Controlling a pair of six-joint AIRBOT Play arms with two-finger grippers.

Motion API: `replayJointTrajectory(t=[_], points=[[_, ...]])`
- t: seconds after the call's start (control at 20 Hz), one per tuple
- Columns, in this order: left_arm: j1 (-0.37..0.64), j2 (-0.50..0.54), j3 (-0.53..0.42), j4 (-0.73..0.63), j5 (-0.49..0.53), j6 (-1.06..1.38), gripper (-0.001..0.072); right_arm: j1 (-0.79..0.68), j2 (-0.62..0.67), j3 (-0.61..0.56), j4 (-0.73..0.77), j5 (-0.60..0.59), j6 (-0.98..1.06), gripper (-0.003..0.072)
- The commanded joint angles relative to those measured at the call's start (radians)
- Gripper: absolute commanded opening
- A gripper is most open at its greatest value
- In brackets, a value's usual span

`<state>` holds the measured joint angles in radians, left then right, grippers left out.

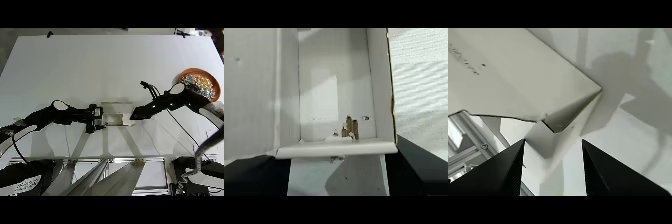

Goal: Fold the box and place the chain.

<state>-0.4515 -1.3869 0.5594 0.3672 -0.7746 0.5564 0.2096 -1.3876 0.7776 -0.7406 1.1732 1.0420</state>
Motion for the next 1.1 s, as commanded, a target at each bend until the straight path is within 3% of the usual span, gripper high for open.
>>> replayJointTrajectory(t=[0.0,0.3,1.05], points=[[0.001,0.0,0.0,0.0,0.0,0.0,0.0254,0.023,0.0,0.035,-0.097,0.012,0.09,0.0407],[0.001,0.0,0.0,0.0,0.0,0.0,0.0254,0.207,0.0,0.062,-0.224,-0.093,0.236,0.0407],[0.001,0.0,0.0,0.0,0.0,0.0,0.0254,0.44,0.0,0.078,-0.545,-0.308,0.884,0.0419]])
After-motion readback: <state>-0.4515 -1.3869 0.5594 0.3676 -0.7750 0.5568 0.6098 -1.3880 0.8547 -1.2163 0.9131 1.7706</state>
